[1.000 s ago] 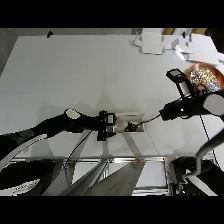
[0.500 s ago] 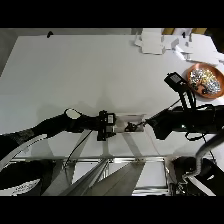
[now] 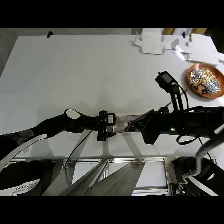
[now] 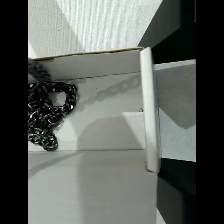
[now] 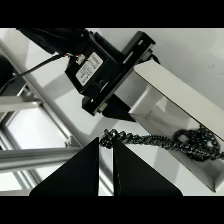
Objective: Fold the box and place the chain.
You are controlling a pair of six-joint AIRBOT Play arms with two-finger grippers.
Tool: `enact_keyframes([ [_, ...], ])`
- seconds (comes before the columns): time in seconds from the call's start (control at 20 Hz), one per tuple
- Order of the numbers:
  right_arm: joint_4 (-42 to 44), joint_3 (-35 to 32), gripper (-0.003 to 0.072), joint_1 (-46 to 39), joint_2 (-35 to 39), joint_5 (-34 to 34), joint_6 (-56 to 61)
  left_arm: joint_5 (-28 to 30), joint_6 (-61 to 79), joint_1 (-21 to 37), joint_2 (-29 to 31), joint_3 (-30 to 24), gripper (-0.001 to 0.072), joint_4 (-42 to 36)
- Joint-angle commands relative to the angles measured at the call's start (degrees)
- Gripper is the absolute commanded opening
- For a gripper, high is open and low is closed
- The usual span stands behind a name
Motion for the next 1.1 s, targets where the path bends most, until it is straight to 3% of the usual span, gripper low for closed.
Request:
enact_keyframes([
  [0.0,-1.4,-0.7,0.0017,1.2,-3.8,-1.2,0.0,0.0,0.0,0.0,0.0,0.0,0.0134,0.0],
  [0.25,-8.8,-3.8,0.0019,1.2,-11.4,-1.2,1.1,0.0,0.0,0.0,0.0,0.0,0.0134,0.0],
  [0.4,-8.8,-3.5,0.02,1.2,-13.6,-1.3,0.5,0.0,0.0,0.0,0.0,0.0,0.0134,0.0],
  [0.6,-11.4,3.8,0.0199,-3.0,-13.6,3.6,0.4,0.0,0.0,0.0,0.0,0.0,0.0134,0.0],
  [0.75,-17.5,8.6,0.019,-9.3,-13.6,2.8,0.4,0.0,0.0,0.0,0.0,0.0,0.0134,0.0],
  [0.85,-24.2,8.4,0.0095,-14.6,-14.3,1.9,1.2,0.0,0.0,0.0,0.0,0.0,0.0134,0.0],
  [1.05,-28.3,3.7,0.0099,-25.6,-19.9,0.9,3.3,0.0,0.0,0.0,0.0,0.0,0.0134,0.0],
])
